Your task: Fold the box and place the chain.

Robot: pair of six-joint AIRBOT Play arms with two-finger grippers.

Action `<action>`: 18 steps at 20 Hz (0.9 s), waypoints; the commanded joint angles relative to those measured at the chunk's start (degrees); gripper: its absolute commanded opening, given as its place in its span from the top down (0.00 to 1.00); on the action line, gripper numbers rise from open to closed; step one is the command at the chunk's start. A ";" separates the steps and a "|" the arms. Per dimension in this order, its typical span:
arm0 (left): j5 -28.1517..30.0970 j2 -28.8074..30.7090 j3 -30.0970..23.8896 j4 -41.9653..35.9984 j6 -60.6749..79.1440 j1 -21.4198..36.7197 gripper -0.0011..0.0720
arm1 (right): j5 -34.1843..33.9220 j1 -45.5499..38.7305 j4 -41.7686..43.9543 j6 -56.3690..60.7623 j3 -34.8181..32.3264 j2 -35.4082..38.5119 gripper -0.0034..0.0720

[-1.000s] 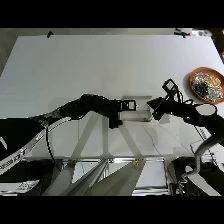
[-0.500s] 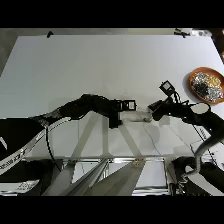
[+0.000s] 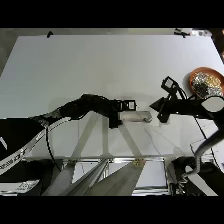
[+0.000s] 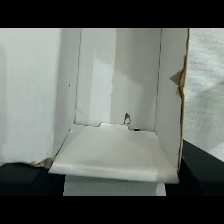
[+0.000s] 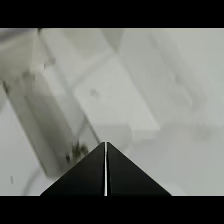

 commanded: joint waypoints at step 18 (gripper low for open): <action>0.02 -0.04 -0.02 -0.07 -0.04 0.04 0.61 | 5.25 3.52 -14.84 -17.81 0.98 -9.16 0.59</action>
